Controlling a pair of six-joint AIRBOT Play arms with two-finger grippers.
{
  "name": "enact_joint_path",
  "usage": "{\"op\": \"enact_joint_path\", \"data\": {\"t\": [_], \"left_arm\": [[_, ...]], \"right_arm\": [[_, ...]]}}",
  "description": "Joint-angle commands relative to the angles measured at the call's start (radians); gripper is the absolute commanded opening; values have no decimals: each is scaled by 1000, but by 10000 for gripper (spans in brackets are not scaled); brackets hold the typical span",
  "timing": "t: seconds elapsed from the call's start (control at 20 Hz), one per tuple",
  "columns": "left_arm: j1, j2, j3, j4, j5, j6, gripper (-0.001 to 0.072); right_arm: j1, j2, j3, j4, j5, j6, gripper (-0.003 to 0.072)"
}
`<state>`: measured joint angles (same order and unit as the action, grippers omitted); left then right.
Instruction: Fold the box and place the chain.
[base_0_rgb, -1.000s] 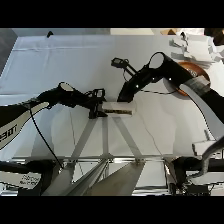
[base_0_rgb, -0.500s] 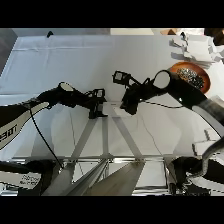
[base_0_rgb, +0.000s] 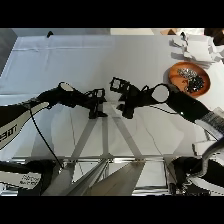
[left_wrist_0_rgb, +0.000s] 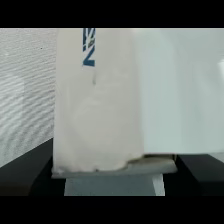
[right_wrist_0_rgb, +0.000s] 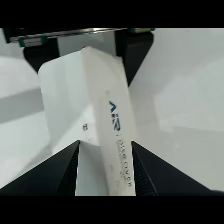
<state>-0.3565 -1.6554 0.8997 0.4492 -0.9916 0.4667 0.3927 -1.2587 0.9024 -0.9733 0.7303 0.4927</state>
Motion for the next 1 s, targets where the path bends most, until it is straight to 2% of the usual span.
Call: {"op": "enact_joint_path", "data": {"t": [0.0, 0.45, 0.65, 0.75, 0.95], "left_arm": [[0, 0, 0, 0, 0, 0, 275], [0, 0, 0, 0, 0, 0, 275], [0, 0, 0, 0, 0, 0, 275], [0, 0, 0, 0, 0, 0, 275], [0, 0, 0, 0, 0, 0, 275]], "right_arm": [[5, -6, -13, -48, -67, -3, 350], [5, -17, -34, -70, -50, -5, 346], [5, -17, -34, -69, 19, -5, 343], [5, -17, -39, -69, 24, -5, 242], [5, -18, -66, -69, 10, -4, 226]]}}
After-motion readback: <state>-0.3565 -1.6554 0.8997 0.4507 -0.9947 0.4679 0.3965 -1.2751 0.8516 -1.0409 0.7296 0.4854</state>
